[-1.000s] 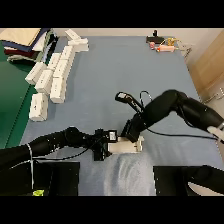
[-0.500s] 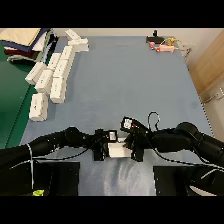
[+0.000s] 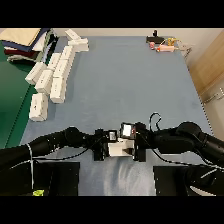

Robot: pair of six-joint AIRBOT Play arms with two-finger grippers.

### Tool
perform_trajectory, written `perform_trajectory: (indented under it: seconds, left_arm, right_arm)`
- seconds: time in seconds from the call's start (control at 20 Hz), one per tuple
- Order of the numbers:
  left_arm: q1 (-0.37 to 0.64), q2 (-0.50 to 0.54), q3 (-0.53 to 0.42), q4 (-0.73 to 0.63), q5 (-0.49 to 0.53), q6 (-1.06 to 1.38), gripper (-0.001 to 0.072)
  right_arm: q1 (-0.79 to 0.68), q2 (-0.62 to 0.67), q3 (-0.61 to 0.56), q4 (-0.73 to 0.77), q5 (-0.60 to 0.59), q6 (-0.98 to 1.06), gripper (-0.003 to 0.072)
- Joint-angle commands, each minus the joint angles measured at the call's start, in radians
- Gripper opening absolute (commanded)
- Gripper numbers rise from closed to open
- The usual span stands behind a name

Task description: Fold the box.

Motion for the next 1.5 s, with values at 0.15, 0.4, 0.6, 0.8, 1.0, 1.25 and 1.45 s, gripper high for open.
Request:
perform_trajectory:
  seconds: [0.15, 0.4, 0.6, 0.8, 1.0, 1.25, 1.45]
  left_arm:
    - [0.000, 0.001, 0.000, 0.000, 0.000, 0.000, 0.0521]
    - [0.000, 0.001, 0.000, 0.000, 0.000, 0.000, 0.0520]
    - [0.000, 0.001, 0.000, 0.000, 0.000, 0.000, 0.0520]
    - [0.000, 0.001, 0.000, 0.000, 0.000, 0.000, 0.0521]
    - [0.000, 0.001, 0.000, 0.000, 0.000, 0.000, 0.0520]
    - [0.000, 0.001, 0.000, 0.000, 0.000, 0.000, 0.0520]
    - [0.000, 0.001, 0.000, 0.000, 0.000, 0.000, 0.0521]
  right_arm:
    - [0.001, -0.041, 0.003, -0.003, -0.037, -0.210, 0.0601]
    - [0.001, -0.084, 0.003, -0.023, 0.009, -0.240, 0.0602]
    - [0.001, -0.081, 0.004, -0.030, 0.032, -0.239, 0.0600]
    - [0.001, -0.069, 0.007, -0.037, 0.032, -0.239, 0.0600]
    - [0.001, -0.041, 0.016, -0.085, 0.048, -0.235, 0.0601]
    - [0.001, -0.039, 0.019, -0.160, 0.061, -0.174, 0.0583]
    - [0.001, -0.038, 0.035, -0.146, 0.060, -0.174, 0.0584]
